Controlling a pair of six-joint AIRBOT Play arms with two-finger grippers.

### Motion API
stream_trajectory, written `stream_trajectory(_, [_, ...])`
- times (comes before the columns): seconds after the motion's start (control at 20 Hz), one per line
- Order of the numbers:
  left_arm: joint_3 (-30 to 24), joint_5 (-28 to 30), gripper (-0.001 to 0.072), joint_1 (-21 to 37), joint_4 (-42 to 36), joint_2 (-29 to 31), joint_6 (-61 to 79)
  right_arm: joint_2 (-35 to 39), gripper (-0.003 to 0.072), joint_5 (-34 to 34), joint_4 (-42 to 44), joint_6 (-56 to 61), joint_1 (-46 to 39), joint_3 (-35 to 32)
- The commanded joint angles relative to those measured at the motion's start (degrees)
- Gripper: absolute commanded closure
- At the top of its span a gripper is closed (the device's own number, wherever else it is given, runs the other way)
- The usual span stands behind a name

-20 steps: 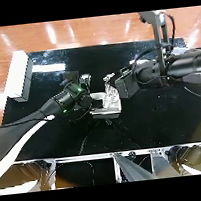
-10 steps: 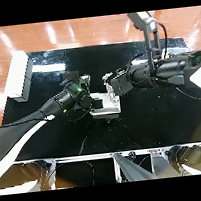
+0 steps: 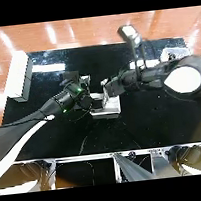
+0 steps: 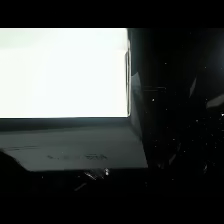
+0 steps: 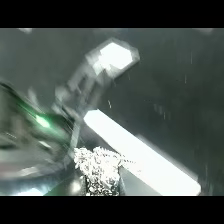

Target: Fold the box and place the chain.

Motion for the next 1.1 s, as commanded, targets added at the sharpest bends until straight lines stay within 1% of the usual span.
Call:
stream_trajectory(0.0, [-0.02, 0.0, 0.069, -0.02, 0.02, -0.02, 0.04, -2.43, 0.0666, -0.57, 1.79, 0.0, 0.04, -5.01])
stream_trajectory(0.15, [-0.02, -0.02, 0.069, -0.02, 0.0, -0.02, 0.02, -4.15, 0.0666, -1.6, 2.4, -0.02, 0.02, -6.75])
stream_trajectory(0.7, [-0.02, 0.09, 0.069, -0.04, -0.2, -0.02, 0.02, -9.11, 0.0665, -2.71, 2.23, -1.33, 0.0, -6.75])
stream_trajectory(0.75, [-0.02, 0.09, 0.069, -0.04, -0.24, -0.02, 0.02, -9.14, 0.0628, -3.32, 2.23, -1.31, -0.02, -6.75])
stream_trajectory(0.8, [-0.02, 0.11, 0.069, -0.04, -0.22, -0.02, 0.02, -9.14, 0.0405, -3.69, 2.23, -1.31, -0.02, -6.75])
stream_trajectory(0.85, [-0.02, 0.22, 0.069, -0.04, -0.22, -0.02, 0.02, -9.14, 0.0226, -3.61, 2.25, -1.33, -0.13, -6.75])
stream_trajectory(0.9, [-0.02, 0.24, 0.069, -0.04, -0.22, -0.02, 0.02, -9.14, 0.0207, -3.08, 2.34, -1.31, -0.39, -6.73])
stream_trajectory(1.05, [-0.02, 0.92, 0.069, -0.04, -0.24, -0.02, 0.02, -8.13, 0.0207, 0.22, 2.36, -1.27, -2.27, -6.67])
